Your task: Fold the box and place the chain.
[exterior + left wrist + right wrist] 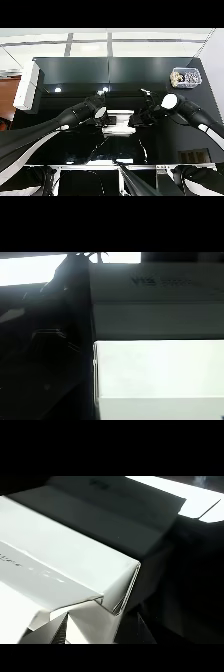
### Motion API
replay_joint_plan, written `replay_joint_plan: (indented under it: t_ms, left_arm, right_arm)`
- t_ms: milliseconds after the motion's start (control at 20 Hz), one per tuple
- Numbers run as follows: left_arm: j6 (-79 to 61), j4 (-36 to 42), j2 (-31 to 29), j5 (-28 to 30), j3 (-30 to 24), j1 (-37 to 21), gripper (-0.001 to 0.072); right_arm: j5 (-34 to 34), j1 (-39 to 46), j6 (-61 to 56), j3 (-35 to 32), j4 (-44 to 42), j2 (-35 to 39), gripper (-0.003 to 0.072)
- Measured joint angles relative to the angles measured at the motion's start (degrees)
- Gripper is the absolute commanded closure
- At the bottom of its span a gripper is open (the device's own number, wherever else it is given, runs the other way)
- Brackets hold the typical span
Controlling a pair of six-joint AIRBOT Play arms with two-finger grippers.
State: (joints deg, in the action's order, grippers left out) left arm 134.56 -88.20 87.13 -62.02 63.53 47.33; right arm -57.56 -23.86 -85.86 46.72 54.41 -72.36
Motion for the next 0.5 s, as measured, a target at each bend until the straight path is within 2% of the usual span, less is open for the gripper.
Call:
replay_joint_plan:
  t_ms: [350, 400, 500]
  left_arm:
    - [2.0, -1.5, 0.0, -1.0, 0.0, 0.0, 0.0683]
    - [2.1, -1.5, 0.0, -1.0, 0.0, 0.0, 0.0683]
    - [2.1, -1.8, 0.0, -1.7, 0.0, 0.0, 0.0683]
  right_arm:
    - [3.7, -7.1, -14.0, 2.1, 5.4, -0.7, 0.0225]
    - [4.1, -7.9, -15.1, 2.1, 5.6, -0.9, 0.0378]
    - [4.3, -8.9, -16.9, 2.3, 6.3, -1.2, 0.0394]
